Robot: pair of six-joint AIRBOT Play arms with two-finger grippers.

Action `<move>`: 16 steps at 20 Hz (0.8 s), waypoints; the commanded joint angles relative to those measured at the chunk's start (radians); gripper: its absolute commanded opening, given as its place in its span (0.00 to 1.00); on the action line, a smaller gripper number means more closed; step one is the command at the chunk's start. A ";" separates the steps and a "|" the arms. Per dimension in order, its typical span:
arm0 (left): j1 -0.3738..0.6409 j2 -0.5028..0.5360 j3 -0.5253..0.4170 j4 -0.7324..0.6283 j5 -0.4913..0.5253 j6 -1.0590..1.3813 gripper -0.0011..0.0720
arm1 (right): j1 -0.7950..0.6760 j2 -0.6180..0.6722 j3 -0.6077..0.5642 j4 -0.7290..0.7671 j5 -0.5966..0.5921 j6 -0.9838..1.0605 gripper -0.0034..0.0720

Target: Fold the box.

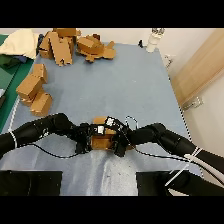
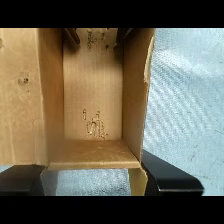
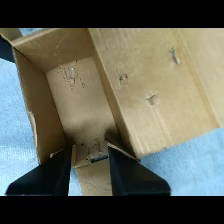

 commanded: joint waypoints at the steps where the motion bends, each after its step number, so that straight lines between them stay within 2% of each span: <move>1: 0.000 0.000 0.001 0.000 0.001 0.000 0.43 | 0.000 -0.001 0.001 -0.010 0.000 0.001 0.52; 3: 0.000 0.000 0.001 0.000 0.001 0.000 0.43 | -0.002 0.002 0.001 -0.076 -0.008 0.100 0.24; 5: 0.000 0.000 0.001 0.000 0.001 0.000 0.43 | -0.018 0.021 0.002 -0.186 -0.040 0.270 0.14; 6: 0.000 0.000 0.001 0.000 0.002 0.000 0.43 | -0.029 0.041 0.001 -0.212 -0.076 0.313 0.05; 9: 0.000 0.000 0.001 0.000 0.002 0.000 0.43 | -0.060 0.129 0.001 -0.245 -0.164 0.354 0.05; 13: 0.000 0.000 0.001 0.000 0.002 0.000 0.43 | -0.152 0.262 0.001 -0.470 -0.241 0.650 0.05; 16: 0.000 0.000 0.001 0.000 0.002 0.000 0.43 | -0.283 0.382 0.001 -0.503 -0.314 0.854 0.05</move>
